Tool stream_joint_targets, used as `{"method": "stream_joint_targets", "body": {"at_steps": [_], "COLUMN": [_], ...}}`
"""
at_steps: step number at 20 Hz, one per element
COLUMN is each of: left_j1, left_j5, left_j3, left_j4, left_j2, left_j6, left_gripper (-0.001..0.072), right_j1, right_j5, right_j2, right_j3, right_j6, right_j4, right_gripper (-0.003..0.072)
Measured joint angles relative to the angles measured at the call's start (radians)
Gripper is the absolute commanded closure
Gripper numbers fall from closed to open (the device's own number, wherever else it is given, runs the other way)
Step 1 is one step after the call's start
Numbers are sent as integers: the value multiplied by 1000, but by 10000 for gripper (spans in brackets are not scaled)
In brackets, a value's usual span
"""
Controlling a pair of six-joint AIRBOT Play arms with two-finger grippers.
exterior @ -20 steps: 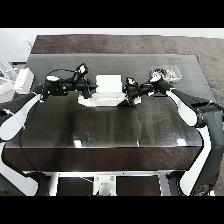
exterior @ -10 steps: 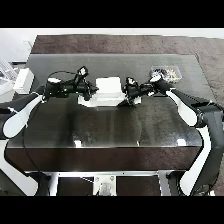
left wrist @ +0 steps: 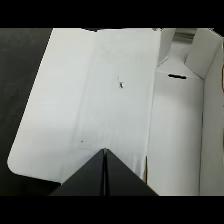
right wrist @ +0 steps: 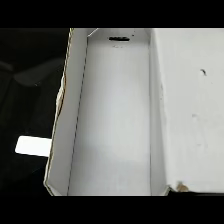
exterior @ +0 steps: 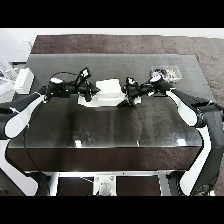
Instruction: Fold the box and place the chain.
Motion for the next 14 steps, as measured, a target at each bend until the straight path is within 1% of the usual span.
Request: {"method": "stream_joint_targets", "body": {"at_steps": [3,7,8,9,10,12,14], "left_j1": [0,27,40,52,64,75,72], "left_j5": [-15,-39,-55,-76,-104,-151,-178], "left_j3": [23,36,38,39,39,40,40], "left_j4": [11,66,91,116,140,198,274], "left_j2": [28,120,144,163,176,190,188], "left_j6": [3,-18,-44,-71,-102,-166,-219], "left_gripper": [690,687,646,338,198,201,200], "right_j1": [0,0,0,0,0,0,0], "right_j5": [0,0,0,0,0,0,0], "right_j2": [0,0,0,0,0,0,0], "right_j3": [0,0,0,0,0,0,0], "right_j6": [-1,-1,-1,-1,-1,-1,-1], "right_j4": [0,0,0,0,0,0,0], "right_gripper": [101,100,100,100,100,100,100]}}
